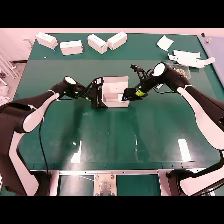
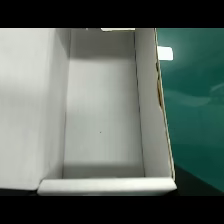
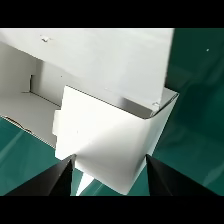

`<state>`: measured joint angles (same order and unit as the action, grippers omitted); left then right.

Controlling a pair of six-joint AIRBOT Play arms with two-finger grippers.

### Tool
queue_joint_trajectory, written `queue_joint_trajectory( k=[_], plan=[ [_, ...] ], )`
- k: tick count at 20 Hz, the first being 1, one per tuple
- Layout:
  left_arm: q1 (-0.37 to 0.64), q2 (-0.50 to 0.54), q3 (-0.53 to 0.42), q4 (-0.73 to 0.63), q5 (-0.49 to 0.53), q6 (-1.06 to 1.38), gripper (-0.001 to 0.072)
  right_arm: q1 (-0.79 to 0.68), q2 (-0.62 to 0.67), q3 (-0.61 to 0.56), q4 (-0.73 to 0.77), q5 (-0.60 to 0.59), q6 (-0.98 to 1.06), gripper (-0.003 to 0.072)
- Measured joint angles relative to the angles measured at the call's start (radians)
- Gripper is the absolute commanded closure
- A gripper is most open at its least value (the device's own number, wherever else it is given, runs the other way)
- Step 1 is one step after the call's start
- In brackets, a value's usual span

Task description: Fold the box and place the chain.

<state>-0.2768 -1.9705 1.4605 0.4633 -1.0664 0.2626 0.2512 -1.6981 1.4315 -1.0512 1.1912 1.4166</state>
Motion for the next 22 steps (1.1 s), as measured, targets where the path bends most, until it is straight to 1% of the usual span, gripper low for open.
queue_joint_trajectory(
  k=[13, 21, 22],
  plan=[
    [-0.001, 0.001, 0.001, -0.002, -0.008, -0.004, 0.0241, 0.015, -0.003, -0.001, 0.003, -0.154, 0.062, 0.0188],
    [-0.001, 0.001, 0.001, -0.001, -0.013, -0.001, 0.0241, 0.025, -0.041, 0.000, -0.008, -0.164, 0.074, 0.0191],
    [-0.001, 0.001, 0.001, -0.001, -0.014, -0.001, 0.0241, 0.026, -0.043, 0.000, -0.012, -0.164, 0.074, 0.0214]
  ],
)
